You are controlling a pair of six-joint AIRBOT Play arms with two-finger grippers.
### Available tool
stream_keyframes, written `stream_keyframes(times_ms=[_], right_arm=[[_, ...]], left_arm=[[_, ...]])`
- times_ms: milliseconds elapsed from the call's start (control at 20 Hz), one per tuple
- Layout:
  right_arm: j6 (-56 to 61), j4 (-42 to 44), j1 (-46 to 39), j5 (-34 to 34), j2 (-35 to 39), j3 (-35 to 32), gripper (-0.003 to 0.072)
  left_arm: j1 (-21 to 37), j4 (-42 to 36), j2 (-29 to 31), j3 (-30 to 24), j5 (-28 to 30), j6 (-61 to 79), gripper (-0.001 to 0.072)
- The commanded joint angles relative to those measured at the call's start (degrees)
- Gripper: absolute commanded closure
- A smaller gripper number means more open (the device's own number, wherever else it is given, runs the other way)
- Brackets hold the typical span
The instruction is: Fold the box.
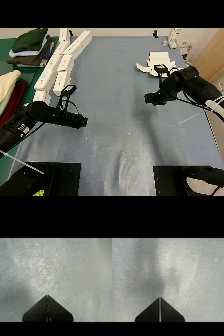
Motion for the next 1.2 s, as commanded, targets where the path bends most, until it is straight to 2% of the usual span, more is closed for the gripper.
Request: stream_keyframes(times_ms=[0,600,750,850,900,950,1000,1150], right_arm=[[0.00,0.02,-0.02,0.02,-0.04,0.04,0.0662],[0.02,0.17,-0.02,0.39,-0.04,0.04,0.0662],[0.02,5.79,-0.02,1.88,-0.07,0.02,0.0663],[3.02,7.87,-0.46,5.33,-0.83,1.31,0.0666],[7.08,6.78,-1.86,4.79,-1.90,3.80,0.0648],[9.31,6.56,-4.72,3.65,-3.54,7.65,0.0478],[9.35,6.51,-8.52,2.73,-5.66,12.39,0.0339],[6.03,7.56,-21.90,-0.70,-14.73,27.76,0.0334]], left_arm=[[0.00,0.00,0.04,-0.02,0.02,0.00,0.0697],[0.00,0.00,0.04,-0.02,0.02,0.00,0.0697],[0.00,0.00,0.04,-0.02,0.02,0.00,0.0697],[0.00,0.00,0.04,-0.02,0.02,0.00,0.0697],[0.00,0.00,0.04,-0.02,0.02,0.00,0.0697],[0.00,0.00,0.04,-0.02,0.02,0.00,0.0697],[0.00,0.00,0.04,-0.02,0.02,0.00,0.0697],[0.00,0.00,0.04,-0.02,0.02,0.00,0.0697]])
